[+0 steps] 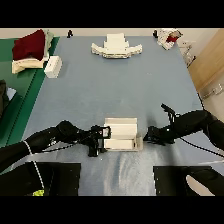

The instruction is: Fold the box.

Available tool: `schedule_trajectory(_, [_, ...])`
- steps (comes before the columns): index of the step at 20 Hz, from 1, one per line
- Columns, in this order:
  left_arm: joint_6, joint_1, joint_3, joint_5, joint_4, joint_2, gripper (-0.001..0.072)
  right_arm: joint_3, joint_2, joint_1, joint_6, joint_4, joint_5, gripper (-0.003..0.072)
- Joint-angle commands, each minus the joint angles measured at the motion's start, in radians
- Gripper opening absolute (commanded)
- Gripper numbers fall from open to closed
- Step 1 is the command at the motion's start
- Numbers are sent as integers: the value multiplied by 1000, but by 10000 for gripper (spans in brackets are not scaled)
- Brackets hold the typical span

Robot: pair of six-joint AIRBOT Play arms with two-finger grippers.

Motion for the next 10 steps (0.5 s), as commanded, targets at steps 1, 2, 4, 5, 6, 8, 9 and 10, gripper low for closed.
schedule_trajectory(1, [0, 0, 1, 0, 0, 1, 518, 26, 37, 30, -3, 30, -6, 319])
schedule_trajectory(2, [0, 0, 1, 0, 0, 1, 518, 28, 36, 52, -3, 33, 3, 319])
schedule_trajectory(4, [0, 0, 1, 0, 0, 1, 518, 29, 36, 105, -4, 35, 40, 319])
schedule_trajectory(5, [0, 0, 1, 0, 0, 1, 518, 29, 36, 135, -4, 35, 68, 326])
schedule_trajectory(6, [0, 0, 1, 0, 0, 1, 518, 29, 35, 163, -3, 35, 99, 480])
schedule_trajectory(8, [0, 0, 1, 0, 0, 1, 518, 29, 22, 210, 22, 25, 156, 500])
schedule_trajectory(9, [0, 0, 1, 0, 0, 1, 518, 29, 7, 228, 55, 18, 174, 464])
schedule_trajectory(10, [0, 0, 1, 0, 0, 1, 518, 29, -12, 250, 72, 9, 193, 460])
